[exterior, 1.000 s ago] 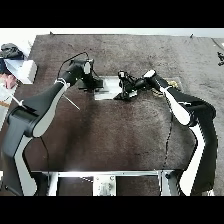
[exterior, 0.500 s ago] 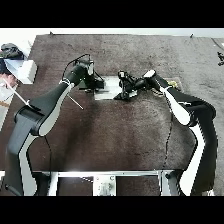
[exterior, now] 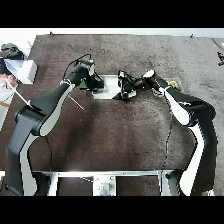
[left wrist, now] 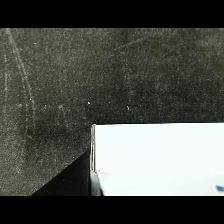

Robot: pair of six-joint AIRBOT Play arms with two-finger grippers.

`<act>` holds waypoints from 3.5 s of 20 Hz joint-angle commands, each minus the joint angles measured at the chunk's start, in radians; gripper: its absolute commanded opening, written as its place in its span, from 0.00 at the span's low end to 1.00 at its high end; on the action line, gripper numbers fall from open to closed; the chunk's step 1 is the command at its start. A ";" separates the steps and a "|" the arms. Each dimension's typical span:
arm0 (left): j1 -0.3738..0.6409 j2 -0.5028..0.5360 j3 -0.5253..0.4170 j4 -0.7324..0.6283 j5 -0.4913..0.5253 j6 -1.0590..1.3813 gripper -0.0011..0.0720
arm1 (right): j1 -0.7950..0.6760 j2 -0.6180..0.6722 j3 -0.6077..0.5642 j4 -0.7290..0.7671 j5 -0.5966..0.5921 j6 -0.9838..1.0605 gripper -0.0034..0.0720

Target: Fold the box and place the chain.

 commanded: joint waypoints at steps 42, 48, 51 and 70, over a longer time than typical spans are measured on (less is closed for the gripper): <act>0.399 0.343 -0.594 -1.271 0.366 1.931 0.69 | -0.001 0.001 0.000 -0.003 0.002 0.001 0.52; 0.463 0.080 -0.307 -1.282 0.026 2.058 0.69 | -0.001 0.001 0.000 -0.003 0.002 0.001 0.52; 0.450 0.005 -0.264 -1.238 -0.055 2.165 0.73 | -0.001 0.001 0.000 -0.003 0.002 0.001 0.52; 0.377 -0.081 -0.286 -1.239 -0.089 2.531 1.00 | -0.001 0.001 0.000 -0.003 0.002 0.001 0.52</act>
